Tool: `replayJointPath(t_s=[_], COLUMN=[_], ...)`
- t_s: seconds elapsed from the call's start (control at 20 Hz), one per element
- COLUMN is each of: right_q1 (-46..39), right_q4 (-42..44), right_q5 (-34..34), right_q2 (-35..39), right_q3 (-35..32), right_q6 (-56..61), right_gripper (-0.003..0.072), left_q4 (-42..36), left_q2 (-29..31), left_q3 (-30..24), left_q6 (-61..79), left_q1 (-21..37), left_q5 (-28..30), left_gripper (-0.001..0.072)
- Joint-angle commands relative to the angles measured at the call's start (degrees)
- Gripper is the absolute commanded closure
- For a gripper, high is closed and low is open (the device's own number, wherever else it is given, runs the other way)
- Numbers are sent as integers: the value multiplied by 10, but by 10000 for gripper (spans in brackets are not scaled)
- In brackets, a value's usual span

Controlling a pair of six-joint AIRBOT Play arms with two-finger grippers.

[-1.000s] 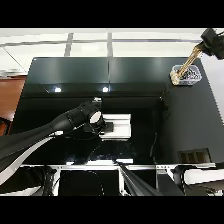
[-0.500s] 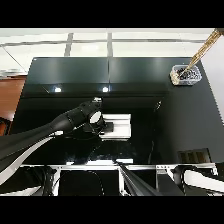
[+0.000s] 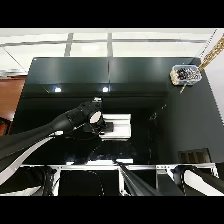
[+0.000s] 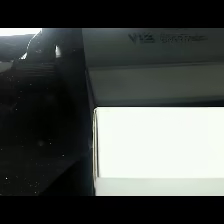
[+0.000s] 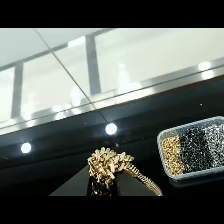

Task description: Fold the box and place the chain.

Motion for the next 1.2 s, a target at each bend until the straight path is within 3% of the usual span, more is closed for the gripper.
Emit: replayJointPath(t_s=[0.0, 0.35, 0.8, 1.15], right_q1=[0, 3, 108, 212], right_q4=[18, 122, 118, 126], right_q5=[17, 96, 205, 255], right_q2=[40, 81, 90, 90], right_q3=[0, 0, -3, -57], right_q6=[-21, -54, -79, -91], right_gripper=[679, 679, 678, 677], left_q4=[-1, -2, -2, -1], left_q2=[0, 0, 0, 0], left_q3=[0, 0, 0, 0], left_q6=[0, 0, 0, 0], left_q1=[0, 0, 0, 0], left_q5=[0, 1, 0, 0], left_gripper=[683, 683, 683, 683])
